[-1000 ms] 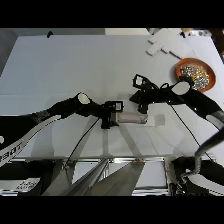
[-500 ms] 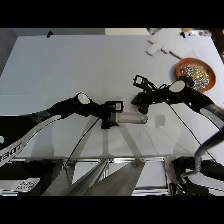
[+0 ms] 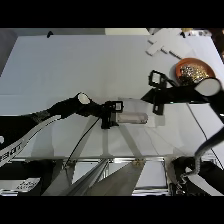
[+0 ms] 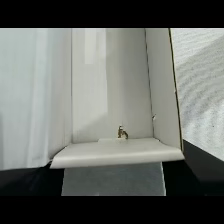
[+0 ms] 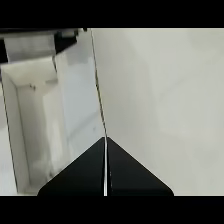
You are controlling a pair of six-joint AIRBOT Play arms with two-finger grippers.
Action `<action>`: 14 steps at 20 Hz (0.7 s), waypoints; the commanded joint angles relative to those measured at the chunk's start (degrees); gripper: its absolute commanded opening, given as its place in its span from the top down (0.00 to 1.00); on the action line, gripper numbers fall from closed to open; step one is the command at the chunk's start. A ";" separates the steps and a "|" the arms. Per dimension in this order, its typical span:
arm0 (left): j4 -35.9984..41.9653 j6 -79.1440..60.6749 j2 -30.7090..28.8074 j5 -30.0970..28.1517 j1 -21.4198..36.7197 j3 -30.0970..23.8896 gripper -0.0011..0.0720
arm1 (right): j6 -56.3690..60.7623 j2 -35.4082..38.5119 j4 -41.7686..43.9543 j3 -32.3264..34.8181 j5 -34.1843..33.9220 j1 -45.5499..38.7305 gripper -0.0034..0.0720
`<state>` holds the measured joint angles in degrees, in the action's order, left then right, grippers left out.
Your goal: Fold the box and place the chain.
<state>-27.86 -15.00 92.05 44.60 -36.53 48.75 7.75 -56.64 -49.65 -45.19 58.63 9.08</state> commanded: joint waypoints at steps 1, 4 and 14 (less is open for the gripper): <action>0.00 0.00 0.00 0.00 0.00 -0.04 0.64 | 3.80 5.66 -16.81 0.13 8.33 -3.50 0.93; 0.00 0.00 0.00 0.02 0.00 -0.04 0.64 | 7.43 4.48 -25.40 3.13 7.89 -3.50 0.93; 0.00 0.00 0.00 0.00 0.00 -0.04 0.64 | 2.93 4.37 -17.90 13.00 0.20 -3.43 0.93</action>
